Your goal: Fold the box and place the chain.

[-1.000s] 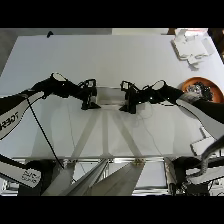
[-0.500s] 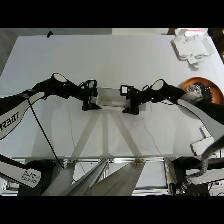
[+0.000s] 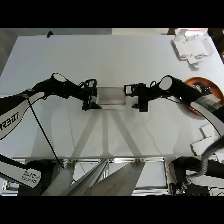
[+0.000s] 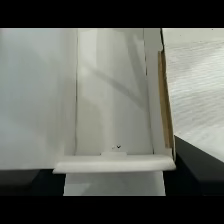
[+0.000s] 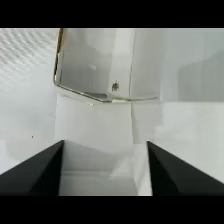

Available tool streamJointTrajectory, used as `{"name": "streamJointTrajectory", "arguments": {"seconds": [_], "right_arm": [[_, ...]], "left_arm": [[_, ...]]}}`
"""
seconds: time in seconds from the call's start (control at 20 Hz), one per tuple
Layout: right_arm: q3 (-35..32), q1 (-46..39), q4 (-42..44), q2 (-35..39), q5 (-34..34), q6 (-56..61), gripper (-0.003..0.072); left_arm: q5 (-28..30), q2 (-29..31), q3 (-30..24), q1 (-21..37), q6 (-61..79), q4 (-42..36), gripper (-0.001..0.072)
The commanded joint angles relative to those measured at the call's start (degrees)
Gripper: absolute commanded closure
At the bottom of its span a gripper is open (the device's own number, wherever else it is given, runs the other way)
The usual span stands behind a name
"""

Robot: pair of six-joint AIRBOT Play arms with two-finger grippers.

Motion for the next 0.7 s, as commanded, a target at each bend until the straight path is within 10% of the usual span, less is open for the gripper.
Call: {"name": "streamJointTrajectory", "arguments": {"seconds": [0.0, 0.25, 0.4, 0.65], "right_arm": [[0.04, 0.02, -1.36, 3.67, 1.09, 2.69, 0.0295], [0.04, 0.02, -0.9, 6.62, 5.9, 2.69, 0.0403], [0.04, 0.02, -0.9, 6.88, 6.67, 6.73, 0.0103], [0.04, 0.04, -1.09, 8.76, 9.42, 8.2, 0.0105]], "left_arm": [[-0.22, 0.04, 0.02, 0.02, 0.17, 0.24, 0.0392], [-0.24, 0.04, 0.02, 0.02, 0.17, 0.24, 0.0392], [-0.24, 0.04, 0.02, 0.02, 0.15, 0.24, 0.0392], [-0.22, 0.04, 0.02, 0.02, 0.17, 0.24, 0.0392]]}}
